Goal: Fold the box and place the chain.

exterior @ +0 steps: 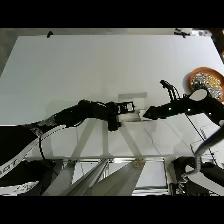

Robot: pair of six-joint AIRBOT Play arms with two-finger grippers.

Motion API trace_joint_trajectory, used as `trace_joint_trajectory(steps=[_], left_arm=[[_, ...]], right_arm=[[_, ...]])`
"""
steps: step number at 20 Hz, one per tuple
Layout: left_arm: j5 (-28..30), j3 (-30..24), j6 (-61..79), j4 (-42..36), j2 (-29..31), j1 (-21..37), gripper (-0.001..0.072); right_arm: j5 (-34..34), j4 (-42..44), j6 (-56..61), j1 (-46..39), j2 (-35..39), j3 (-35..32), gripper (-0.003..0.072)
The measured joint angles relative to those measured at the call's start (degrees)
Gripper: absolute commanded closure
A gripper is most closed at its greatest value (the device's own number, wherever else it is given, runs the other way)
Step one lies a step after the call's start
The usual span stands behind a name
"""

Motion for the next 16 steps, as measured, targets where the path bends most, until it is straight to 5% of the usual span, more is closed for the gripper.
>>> trace_joint_trajectory(steps=[8,16], left_arm=[[-0.02,0.00,-0.02,0.00,0.00,0.00,0.0365],[0.00,0.00,-0.02,0.00,0.00,0.00,0.0365]], right_arm=[[-2.49,-14.36,16.68,10.21,0.35,4.66,0.0192],[-5.25,-17.64,27.56,15.43,0.35,5.60,0.0230]])
